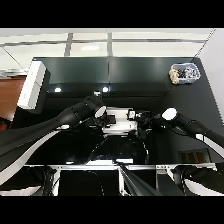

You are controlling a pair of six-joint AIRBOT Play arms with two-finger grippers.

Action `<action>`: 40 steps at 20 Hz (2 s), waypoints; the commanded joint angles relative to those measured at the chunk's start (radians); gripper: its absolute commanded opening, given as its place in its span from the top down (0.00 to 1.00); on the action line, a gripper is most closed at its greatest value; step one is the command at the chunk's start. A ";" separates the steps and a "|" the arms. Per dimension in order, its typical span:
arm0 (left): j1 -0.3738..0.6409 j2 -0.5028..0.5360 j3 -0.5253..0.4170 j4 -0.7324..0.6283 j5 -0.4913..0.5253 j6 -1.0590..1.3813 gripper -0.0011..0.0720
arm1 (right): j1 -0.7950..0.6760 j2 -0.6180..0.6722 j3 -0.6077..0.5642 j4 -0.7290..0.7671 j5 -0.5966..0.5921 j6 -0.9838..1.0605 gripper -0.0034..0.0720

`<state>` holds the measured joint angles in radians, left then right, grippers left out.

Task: Fold the box and place the chain.

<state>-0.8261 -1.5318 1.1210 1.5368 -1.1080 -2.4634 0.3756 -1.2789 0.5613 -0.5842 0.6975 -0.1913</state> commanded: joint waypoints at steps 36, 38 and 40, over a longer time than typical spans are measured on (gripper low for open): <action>-0.010 -0.028 0.048 0.018 -0.019 0.107 0.95 | 0.013 0.113 -0.001 0.118 0.041 0.098 0.71; -0.010 -0.028 0.048 0.018 -0.019 0.107 0.95 | 0.019 0.089 -0.001 0.144 0.023 0.098 0.71; -0.010 -0.028 0.048 0.018 -0.019 0.107 0.95 | 0.019 0.088 -0.001 0.111 0.026 0.102 0.71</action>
<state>-0.8352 -1.5597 1.1679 1.5570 -1.1294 -2.3550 0.3897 -1.1751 0.5602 -0.5152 0.7303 -0.0933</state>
